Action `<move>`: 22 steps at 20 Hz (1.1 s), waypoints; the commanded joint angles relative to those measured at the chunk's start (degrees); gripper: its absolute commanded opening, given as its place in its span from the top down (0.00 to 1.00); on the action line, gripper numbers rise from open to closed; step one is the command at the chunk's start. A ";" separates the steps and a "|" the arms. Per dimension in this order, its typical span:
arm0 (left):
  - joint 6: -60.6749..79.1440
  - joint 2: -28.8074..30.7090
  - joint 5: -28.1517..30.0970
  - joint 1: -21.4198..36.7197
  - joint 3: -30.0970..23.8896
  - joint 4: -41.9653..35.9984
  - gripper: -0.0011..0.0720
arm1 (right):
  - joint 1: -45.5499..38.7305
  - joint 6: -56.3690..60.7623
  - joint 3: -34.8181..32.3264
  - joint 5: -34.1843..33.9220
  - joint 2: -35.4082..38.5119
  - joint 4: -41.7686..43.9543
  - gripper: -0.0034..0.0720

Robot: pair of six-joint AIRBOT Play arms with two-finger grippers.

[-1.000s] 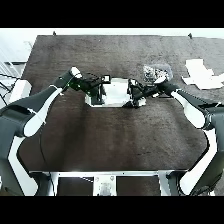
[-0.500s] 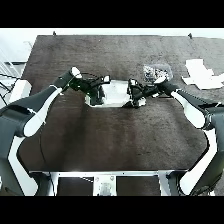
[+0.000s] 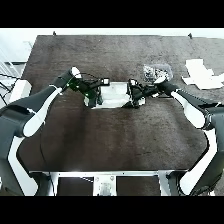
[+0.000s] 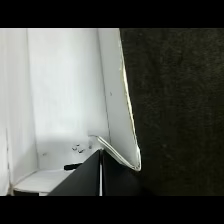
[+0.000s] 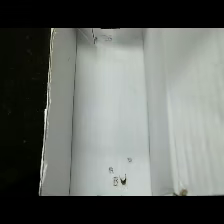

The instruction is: Fold the box and place the chain.

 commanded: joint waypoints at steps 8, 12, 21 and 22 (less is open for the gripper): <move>-0.02 2.71 -2.05 6.23 0.04 -4.37 0.96 | 0.02 0.09 0.00 -0.09 -0.04 0.02 0.18; -1.73 3.06 -2.60 8.87 0.07 -8.59 0.97 | 0.02 0.07 0.00 -0.09 -0.04 0.02 0.18; -34.67 14.82 4.31 9.16 -0.17 -6.51 0.97 | 0.02 0.09 0.00 -0.09 -0.04 0.04 0.18; -37.77 16.15 4.96 9.16 -0.98 -6.43 0.97 | 0.02 0.07 0.00 -0.09 -0.04 0.02 0.18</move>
